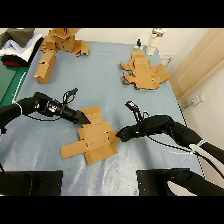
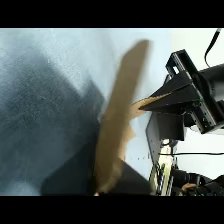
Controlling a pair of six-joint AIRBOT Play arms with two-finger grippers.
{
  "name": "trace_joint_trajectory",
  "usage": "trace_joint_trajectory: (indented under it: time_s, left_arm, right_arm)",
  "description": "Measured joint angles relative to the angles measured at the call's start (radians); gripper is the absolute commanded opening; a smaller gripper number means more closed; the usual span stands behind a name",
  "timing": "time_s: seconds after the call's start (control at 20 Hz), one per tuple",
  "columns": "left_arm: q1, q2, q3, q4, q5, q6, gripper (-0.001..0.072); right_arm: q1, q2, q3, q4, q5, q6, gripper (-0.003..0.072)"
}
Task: Fold the box.
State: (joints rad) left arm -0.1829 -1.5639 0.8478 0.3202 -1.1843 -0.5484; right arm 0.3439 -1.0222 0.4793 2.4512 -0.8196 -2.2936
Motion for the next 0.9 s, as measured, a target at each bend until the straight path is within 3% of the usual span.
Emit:
trace_joint_trajectory:
  time_s: [0.05,0.1,0.45,0.5,0.55,0.6,0.9]
  left_arm:
    - [0.0,0.0,0.0,-0.004,0.0,0.01,0.0013]
    - [0.0,0.0,0.0,-0.005,0.0,0.027,0.0012]
    - [-0.052,0.029,0.046,-0.024,-0.038,0.21,0.0011]
    - [-0.071,0.041,0.051,-0.025,-0.038,0.241,0.0011]
    - [-0.09,0.053,0.055,-0.024,-0.034,0.273,0.0011]
    - [-0.109,0.066,0.057,-0.026,-0.015,0.305,0.0011]
    - [-0.217,0.139,0.061,-0.033,0.163,0.509,0.0011]
  right_arm:
    - [0.0,0.0,0.0,-0.002,0.001,0.0,0.0313]
    - [0.0,0.0,0.0,-0.003,0.001,0.0,0.0389]
    - [-0.084,0.016,0.1,-0.135,0.009,0.122,0.0389]
    - [-0.106,0.024,0.126,-0.167,-0.001,0.15,0.0371]
    - [-0.128,0.034,0.154,-0.195,-0.014,0.179,0.0253]
    - [-0.146,0.044,0.18,-0.213,-0.035,0.209,0.0025]
    - [-0.157,0.12,0.229,-0.143,-0.203,0.301,0.0003]
